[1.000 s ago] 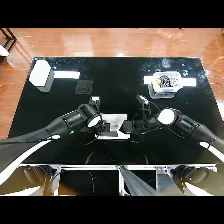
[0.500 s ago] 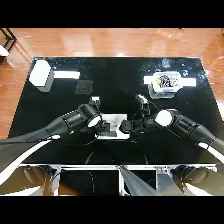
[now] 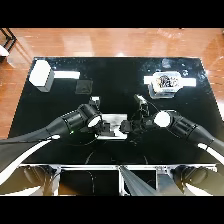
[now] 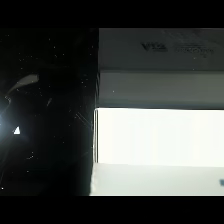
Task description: Fold the box and place the chain.
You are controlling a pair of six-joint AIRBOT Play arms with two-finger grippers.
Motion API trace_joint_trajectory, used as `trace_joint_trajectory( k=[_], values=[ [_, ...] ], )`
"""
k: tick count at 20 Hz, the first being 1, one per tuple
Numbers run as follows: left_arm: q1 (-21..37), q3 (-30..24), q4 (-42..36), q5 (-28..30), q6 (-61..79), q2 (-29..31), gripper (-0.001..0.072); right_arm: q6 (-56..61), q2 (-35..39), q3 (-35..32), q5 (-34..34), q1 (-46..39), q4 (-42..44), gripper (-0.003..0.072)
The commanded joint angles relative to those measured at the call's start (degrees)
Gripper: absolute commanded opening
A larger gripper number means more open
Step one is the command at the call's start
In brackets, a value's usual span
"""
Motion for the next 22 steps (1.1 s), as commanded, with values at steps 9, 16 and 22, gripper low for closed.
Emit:
trace_joint_trajectory(
  k=[9,16,22],
  values=[
    [0.0,0.0,0.0,0.0,0.0,0.0,0.0021,16.1,-2.6,4.2,2.1,5.5,-17.4,0.0429],
    [0.0,0.0,0.0,-0.2,0.0,0.0,0.0021,22.4,-9.9,11.8,11.6,9.9,-26.4,0.0337],
    [0.0,0.0,0.0,-0.2,0.0,0.0,0.0021,24.9,-11.8,14.5,12.9,10.5,-27.4,0.0239]
  ],
)
